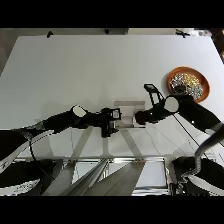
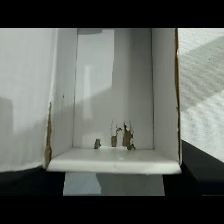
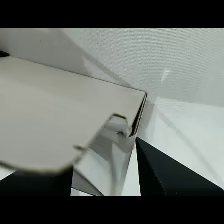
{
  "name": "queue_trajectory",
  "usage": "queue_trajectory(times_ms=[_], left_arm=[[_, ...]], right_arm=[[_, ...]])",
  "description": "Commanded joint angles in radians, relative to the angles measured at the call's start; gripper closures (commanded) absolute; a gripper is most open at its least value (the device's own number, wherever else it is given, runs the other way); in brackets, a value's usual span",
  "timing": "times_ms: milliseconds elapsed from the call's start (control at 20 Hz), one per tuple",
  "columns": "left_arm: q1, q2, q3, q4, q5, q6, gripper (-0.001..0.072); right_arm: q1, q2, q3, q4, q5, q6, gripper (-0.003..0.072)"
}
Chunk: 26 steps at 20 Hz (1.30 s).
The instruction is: Fold the box and place the chain.
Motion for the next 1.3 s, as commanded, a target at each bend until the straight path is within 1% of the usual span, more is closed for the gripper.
queue_trajectory(times_ms=[0,250,300,400,550,750,800,850,900,1050,1100,1200,1250], left_arm=[[0.0,0.001,0.0,0.0,0.001,0.0,0.0503],[0.0,0.001,0.0,0.0,0.0,0.0,0.0503],[0.0,0.001,0.0,0.0,0.0,0.0,0.0503],[0.0,0.001,0.0,0.0,-0.001,0.0,0.0503],[0.0,0.001,0.0,0.0,-0.002,0.0,0.0503],[0.0,0.001,0.0,0.0,-0.002,0.0,0.0503],[0.0,0.001,0.0,0.0,-0.002,0.0,0.0503],[0.0,0.001,0.0,0.0,-0.002,0.0,0.0503],[0.0,0.001,0.0,0.0,-0.002,0.0,0.0503],[0.0,0.001,0.0,0.0,-0.002,0.0,0.0503],[0.0,0.001,0.0,0.0,-0.002,0.0,0.0503],[0.0,0.001,0.0,0.0,-0.002,0.0,0.0503],[0.0,0.001,0.0,0.0,-0.002,0.0,0.0503]], right_arm=[[0.076,-0.072,0.028,-0.082,0.043,0.142,0.0297],[0.144,-0.12,0.042,-0.168,0.028,0.302,0.031],[0.156,-0.122,0.045,-0.198,0.027,0.326,0.0363],[0.172,-0.122,0.045,-0.246,0.03,0.364,0.0437],[0.185,-0.123,0.045,-0.262,0.029,0.363,0.067],[0.195,-0.123,0.045,-0.27,0.009,0.363,0.0662],[0.195,-0.123,0.045,-0.268,-0.006,0.363,0.0585],[0.195,-0.123,0.045,-0.268,-0.022,0.363,0.0479],[0.195,-0.123,0.045,-0.269,-0.037,0.363,0.0432],[0.195,-0.123,0.045,-0.269,-0.069,0.363,0.0434],[0.195,-0.123,0.045,-0.271,-0.074,0.363,0.0459],[0.195,-0.123,0.045,-0.277,-0.072,0.362,0.0613],[0.195,-0.123,0.045,-0.283,-0.068,0.362,0.0653]])
